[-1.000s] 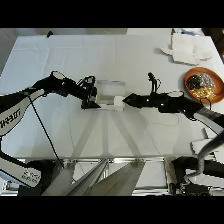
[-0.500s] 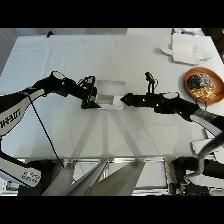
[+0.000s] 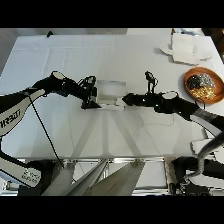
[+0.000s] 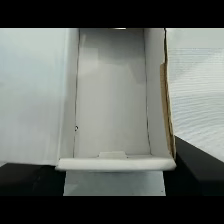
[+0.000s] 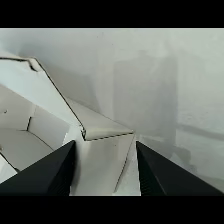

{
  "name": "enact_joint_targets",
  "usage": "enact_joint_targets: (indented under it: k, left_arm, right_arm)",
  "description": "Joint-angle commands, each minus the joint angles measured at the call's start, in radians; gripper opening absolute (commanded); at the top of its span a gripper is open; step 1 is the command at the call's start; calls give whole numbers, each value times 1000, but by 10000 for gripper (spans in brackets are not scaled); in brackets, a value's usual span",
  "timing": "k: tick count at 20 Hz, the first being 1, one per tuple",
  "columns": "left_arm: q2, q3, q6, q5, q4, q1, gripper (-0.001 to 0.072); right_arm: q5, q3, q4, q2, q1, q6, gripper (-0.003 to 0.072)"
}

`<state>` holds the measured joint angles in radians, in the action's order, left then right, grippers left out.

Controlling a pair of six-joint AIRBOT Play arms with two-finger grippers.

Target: Fold the box and place the chain.

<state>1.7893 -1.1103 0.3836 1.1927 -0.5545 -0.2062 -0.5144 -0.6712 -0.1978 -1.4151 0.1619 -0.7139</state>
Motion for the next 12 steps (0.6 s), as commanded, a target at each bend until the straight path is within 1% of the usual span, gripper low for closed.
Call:
enact_joint_targets:
  k: [1, 3, 5, 7, 10, 12]
  left_arm:
    - [0, 0, 0, 0, 0, 0, 320]
    - [0, 0, 0, 0, 0, 0, 320]
    - [0, 0, 0, 0, 0, 0, 320]
    - [0, 0, 0, 0, 0, 0, 320]
    - [0, 0, 0, 0, 0, 0, 320]
    - [0, 0, 0, 0, 0, 0, 320]
  right_arm:
    - [-23, -22, -31, 13, 1, 1, 396]
    - [-33, -56, -106, 19, 15, -19, 395]
    - [-36, -100, -236, 19, 46, -121, 395]
    - [-38, -145, -422, 19, 80, -270, 394]
    - [-68, -202, -761, 19, 126, -566, 394]
    - [-108, -232, -950, 19, 152, -730, 394]
